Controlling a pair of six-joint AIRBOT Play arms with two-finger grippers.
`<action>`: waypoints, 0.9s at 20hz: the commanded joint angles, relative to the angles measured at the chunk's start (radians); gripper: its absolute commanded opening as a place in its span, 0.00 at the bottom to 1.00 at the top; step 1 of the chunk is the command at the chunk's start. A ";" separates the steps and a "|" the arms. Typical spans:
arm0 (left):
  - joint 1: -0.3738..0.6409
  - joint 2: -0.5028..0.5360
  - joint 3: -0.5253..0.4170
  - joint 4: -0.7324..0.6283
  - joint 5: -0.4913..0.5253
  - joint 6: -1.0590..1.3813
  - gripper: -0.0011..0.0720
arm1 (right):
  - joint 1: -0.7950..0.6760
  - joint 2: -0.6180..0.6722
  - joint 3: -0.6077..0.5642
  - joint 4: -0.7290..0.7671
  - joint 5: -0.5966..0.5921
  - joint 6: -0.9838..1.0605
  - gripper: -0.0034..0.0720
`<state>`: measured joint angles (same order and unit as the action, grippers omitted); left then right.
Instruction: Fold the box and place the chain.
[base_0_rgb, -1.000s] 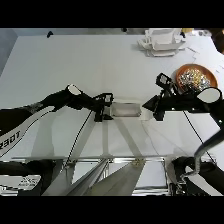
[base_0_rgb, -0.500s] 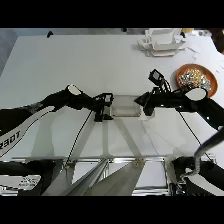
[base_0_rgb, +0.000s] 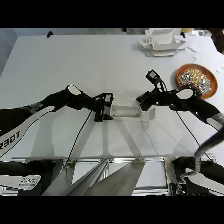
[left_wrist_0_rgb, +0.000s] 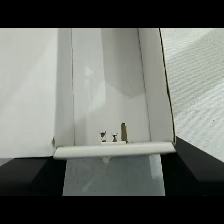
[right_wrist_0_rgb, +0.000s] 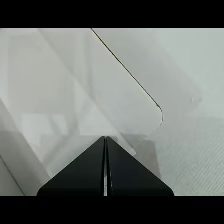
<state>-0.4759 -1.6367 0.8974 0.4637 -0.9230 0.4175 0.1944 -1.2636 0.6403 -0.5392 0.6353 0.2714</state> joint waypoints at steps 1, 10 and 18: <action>0.000 0.000 0.001 0.000 -0.001 0.002 0.36 | 0.001 0.003 0.010 -0.021 0.019 0.016 0.07; 0.001 0.001 0.001 0.000 -0.001 0.002 0.36 | 0.001 0.180 0.049 -0.394 0.208 0.016 0.07; 0.001 0.001 0.001 0.000 -0.001 0.002 0.36 | 0.001 0.166 0.046 -0.543 0.256 -0.106 0.42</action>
<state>-0.4763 -1.6367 0.8974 0.4641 -0.9237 0.4191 0.1947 -1.0813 0.6876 -1.0523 0.8677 0.2142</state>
